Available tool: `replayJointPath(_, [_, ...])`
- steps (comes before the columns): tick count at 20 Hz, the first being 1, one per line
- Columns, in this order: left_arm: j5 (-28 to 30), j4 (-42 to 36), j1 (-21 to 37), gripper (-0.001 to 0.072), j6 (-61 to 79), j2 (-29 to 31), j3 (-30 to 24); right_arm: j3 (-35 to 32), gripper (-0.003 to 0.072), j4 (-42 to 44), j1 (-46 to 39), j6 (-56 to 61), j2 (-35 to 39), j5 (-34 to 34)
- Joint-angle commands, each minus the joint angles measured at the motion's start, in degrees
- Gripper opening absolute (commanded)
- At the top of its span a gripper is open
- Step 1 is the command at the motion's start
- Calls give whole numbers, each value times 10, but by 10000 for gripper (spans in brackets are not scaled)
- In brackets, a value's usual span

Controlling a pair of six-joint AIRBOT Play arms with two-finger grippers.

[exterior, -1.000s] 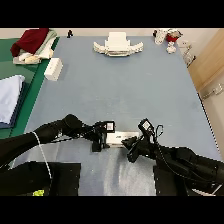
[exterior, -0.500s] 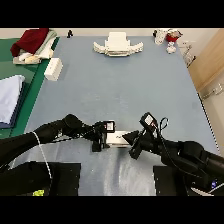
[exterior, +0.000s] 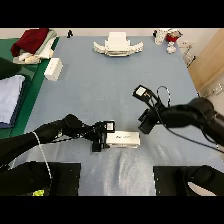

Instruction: Fold the box.

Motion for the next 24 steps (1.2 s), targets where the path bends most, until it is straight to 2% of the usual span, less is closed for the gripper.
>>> replayJointPath(1, [0, 0, 0, 461, 0, 0, 0, 100, 2, 68, -111, -117, -98, -134])
replayJointPath(5, [0, 0, 0, 461, 0, 0, 0, 170, 2, 131, -201, -114, -196, -177])
replayJointPath(8, [0, 0, 0, 461, 0, 0, 0, 174, 2, 155, -214, -125, -224, -152])
replayJointPath(24, [0, -3, 0, 461, 4, 0, 3, 174, 3, 150, -214, -114, -232, -151])
